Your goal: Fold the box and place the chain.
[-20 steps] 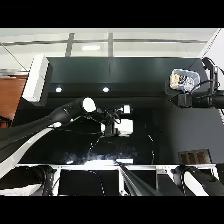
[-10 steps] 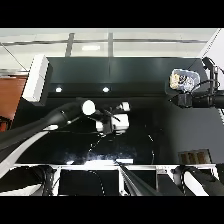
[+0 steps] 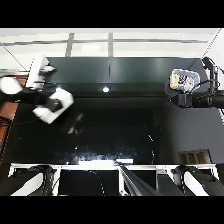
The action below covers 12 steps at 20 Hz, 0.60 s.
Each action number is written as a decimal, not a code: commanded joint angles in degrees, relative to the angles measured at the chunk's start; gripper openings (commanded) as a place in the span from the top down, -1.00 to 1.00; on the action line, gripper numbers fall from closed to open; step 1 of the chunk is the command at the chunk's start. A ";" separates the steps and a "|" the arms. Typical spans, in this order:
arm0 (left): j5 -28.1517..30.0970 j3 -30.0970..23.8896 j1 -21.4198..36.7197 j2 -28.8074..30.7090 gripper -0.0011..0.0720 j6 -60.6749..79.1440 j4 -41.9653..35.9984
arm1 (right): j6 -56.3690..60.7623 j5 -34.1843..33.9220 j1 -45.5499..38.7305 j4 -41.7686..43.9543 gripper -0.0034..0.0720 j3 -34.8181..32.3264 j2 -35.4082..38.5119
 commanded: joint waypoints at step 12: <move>12.02 -9.94 34.07 1.95 0.12 6.32 -2.73 | -0.61 -3.96 -0.04 0.04 0.86 0.04 0.00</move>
